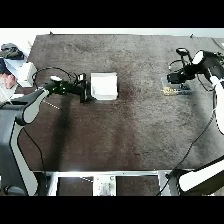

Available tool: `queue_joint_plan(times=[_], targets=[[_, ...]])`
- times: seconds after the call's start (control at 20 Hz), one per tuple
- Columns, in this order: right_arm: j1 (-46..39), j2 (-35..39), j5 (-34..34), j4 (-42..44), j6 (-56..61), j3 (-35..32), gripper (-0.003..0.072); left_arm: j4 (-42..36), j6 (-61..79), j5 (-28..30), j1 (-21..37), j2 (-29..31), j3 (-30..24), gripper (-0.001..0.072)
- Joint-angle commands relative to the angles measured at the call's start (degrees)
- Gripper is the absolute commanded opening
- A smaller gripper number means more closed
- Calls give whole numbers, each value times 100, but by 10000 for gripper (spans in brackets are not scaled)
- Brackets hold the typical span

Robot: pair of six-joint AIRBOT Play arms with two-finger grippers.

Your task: Fold the box and place the chain.

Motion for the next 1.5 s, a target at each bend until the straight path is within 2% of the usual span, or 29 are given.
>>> queue_joint_plan(times=[0.0, 0.1, 0.4, 1.05, 1.1, 1.2, 1.45], targets=[[4, 214, 33, -11, 168, -4, 306, 0, 2, 0, 2, 4, 2, 205], [4, 98, 92, -13, 168, -11, 219, 0, 2, 2, 2, 4, 2, 205], [4, -409, 232, -11, 168, -13, 219, 0, 2, 0, 2, 4, 2, 205], [4, -841, 201, 313, 144, -13, 218, 0, 2, 0, 2, 4, 2, 205], [4, -857, 192, 313, 144, -11, 201, 0, 2, 2, 2, 4, 2, 205], [4, -852, 101, 308, 144, -9, 54, 0, 2, 2, 2, 4, 2, 204], [4, -649, 74, 267, 142, -4, 46, 0, 2, 0, 2, 4, 2, 205]])
